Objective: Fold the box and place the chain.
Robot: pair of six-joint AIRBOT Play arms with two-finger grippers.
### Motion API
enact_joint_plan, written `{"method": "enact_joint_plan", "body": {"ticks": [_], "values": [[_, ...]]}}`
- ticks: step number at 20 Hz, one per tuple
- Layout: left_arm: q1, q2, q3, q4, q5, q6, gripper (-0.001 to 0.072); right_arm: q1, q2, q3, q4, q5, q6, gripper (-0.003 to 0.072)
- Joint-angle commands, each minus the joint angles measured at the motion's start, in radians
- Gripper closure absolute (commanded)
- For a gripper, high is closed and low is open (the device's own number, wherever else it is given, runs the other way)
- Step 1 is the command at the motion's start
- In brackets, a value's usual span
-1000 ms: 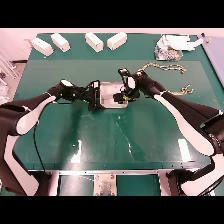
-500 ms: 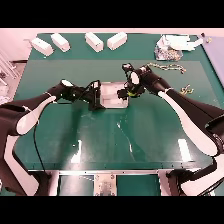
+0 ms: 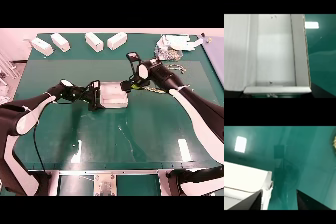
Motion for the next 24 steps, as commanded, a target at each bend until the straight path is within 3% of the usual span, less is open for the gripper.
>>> {"method": "enact_joint_plan", "body": {"ticks": [1,6,13,15,20,24], "values": [[0.000,0.000,0.000,0.000,0.000,0.002,0.0240,-0.023,0.063,0.000,-0.017,-0.005,-0.074,0.0161],[0.000,0.000,0.000,0.000,0.000,0.002,0.0239,-0.148,0.073,-0.021,-0.025,-0.004,-0.239,0.0162],[0.000,0.000,0.000,-0.001,0.000,0.002,0.0239,-0.455,0.073,-0.139,-0.023,-0.068,-0.416,0.0161],[0.000,0.000,0.000,0.000,0.000,0.002,0.0240,-0.521,0.071,-0.164,0.018,-0.126,-0.579,0.0163],[0.000,0.000,0.000,-0.001,0.000,0.002,0.0239,-0.607,0.029,-0.170,0.328,-0.204,-1.217,0.0175],[0.000,0.000,0.000,0.000,0.000,0.002,0.0239,-0.636,-0.005,-0.170,0.437,-0.207,-1.482,0.0175]]}}
